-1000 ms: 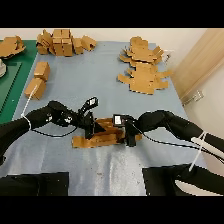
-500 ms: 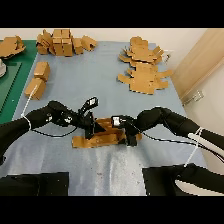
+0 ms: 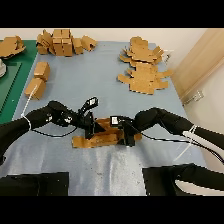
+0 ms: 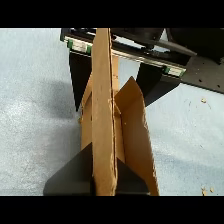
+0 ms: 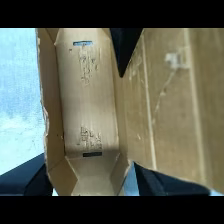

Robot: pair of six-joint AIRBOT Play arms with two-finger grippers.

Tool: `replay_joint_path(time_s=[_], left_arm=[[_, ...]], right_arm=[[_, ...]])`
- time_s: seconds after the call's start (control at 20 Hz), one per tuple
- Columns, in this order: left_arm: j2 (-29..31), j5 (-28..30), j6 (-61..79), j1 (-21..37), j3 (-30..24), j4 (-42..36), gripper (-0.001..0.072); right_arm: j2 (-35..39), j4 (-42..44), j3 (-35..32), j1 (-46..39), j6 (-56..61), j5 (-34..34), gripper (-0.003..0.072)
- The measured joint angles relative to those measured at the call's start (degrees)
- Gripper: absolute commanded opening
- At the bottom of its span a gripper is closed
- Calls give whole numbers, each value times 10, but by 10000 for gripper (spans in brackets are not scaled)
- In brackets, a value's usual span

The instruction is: Fold the box.

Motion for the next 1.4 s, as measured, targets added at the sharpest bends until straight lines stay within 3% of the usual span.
replay_joint_path(time_s=[0.75, 0.85, 1.0, 1.05, 1.25, 1.4], left_arm=[[0, 0, 0, 0, 0, 0, 12], [0, 0, 0, 0, 0, 0, 12], [0, 0, 0, 0, 0, 0, 12], [0, 0, 0, 0, 0, 0, 12], [0, 0, 0, 0, 0, 0, 12], [0, 0, 0, 0, 0, 0, 12]], right_arm=[[-23, 10, 0, 0, 0, 2, 698], [-25, 11, 0, 0, 0, 2, 576], [-26, 11, 0, 3, 0, 2, 552], [-26, 11, 0, 3, 0, 2, 500], [-27, 9, 0, 4, 0, 2, 500], [-27, 8, 0, 4, 0, 1, 437]])
